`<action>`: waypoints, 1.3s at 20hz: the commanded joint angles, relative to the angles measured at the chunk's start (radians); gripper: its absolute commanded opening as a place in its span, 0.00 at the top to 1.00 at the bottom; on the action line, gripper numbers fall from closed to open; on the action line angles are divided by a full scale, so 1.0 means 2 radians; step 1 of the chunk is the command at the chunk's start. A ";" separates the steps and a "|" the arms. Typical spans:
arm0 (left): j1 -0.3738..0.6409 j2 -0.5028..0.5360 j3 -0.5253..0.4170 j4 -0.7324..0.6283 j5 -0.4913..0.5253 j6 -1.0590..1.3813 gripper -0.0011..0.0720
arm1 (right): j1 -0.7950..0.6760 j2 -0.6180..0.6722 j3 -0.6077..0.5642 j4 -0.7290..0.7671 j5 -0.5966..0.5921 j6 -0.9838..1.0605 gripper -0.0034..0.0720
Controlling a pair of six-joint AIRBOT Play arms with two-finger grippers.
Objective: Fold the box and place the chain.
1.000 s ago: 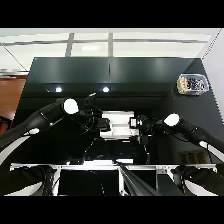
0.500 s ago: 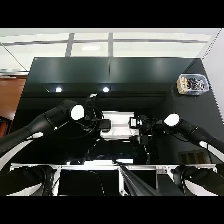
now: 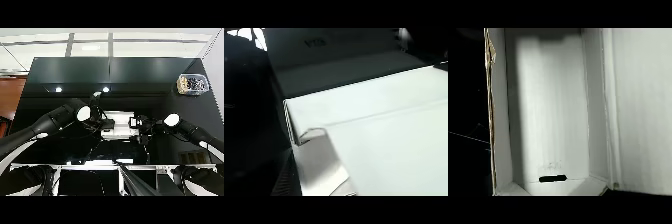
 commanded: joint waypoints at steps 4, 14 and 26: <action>-0.018 -0.023 0.012 0.063 -0.027 -0.058 0.45 | 0.000 0.000 0.000 0.000 0.000 0.000 0.38; -0.023 -0.074 0.050 0.083 -0.056 -0.088 0.45 | 0.000 0.000 0.000 0.000 0.000 0.000 0.38; -0.046 -0.089 0.069 0.111 -0.076 -0.145 0.94 | 0.000 0.000 0.000 0.004 -0.006 0.004 0.38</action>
